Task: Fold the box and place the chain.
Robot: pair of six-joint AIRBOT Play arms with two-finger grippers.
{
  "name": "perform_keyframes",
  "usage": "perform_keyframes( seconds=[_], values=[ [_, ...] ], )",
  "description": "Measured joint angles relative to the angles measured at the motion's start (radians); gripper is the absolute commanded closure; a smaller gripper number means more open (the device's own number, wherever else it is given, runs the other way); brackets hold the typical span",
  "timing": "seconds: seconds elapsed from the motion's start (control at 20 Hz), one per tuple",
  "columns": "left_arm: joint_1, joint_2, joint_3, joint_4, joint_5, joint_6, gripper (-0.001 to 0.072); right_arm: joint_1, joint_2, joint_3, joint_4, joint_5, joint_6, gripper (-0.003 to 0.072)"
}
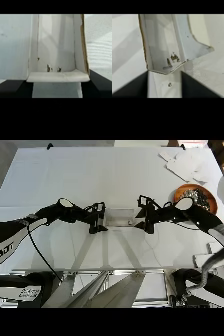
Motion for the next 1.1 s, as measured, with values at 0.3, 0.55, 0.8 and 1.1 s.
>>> perform_keyframes(
  seconds=[0.3, 0.55, 0.8, 1.1],
  values=[
    [0.0, 0.0, 0.0, 0.0, 0.0, 0.001, 0.0418, 0.011, 0.058, 0.0, 0.15, 0.005, 0.086, 0.0683],
    [0.0, 0.0, 0.0, 0.0, 0.0, 0.001, 0.0418, 0.064, 0.027, 0.0, 0.251, -0.196, 0.102, 0.0683],
    [0.0, 0.0, 0.0, 0.0, 0.0, 0.001, 0.0418, 0.085, -0.08, 0.0, 0.287, -0.387, 0.116, 0.0682],
    [0.0, 0.0, 0.0, 0.0, 0.0, 0.001, 0.0418, 0.089, -0.093, 0.0, 0.293, -0.39, 0.124, 0.0678]
  ],
)
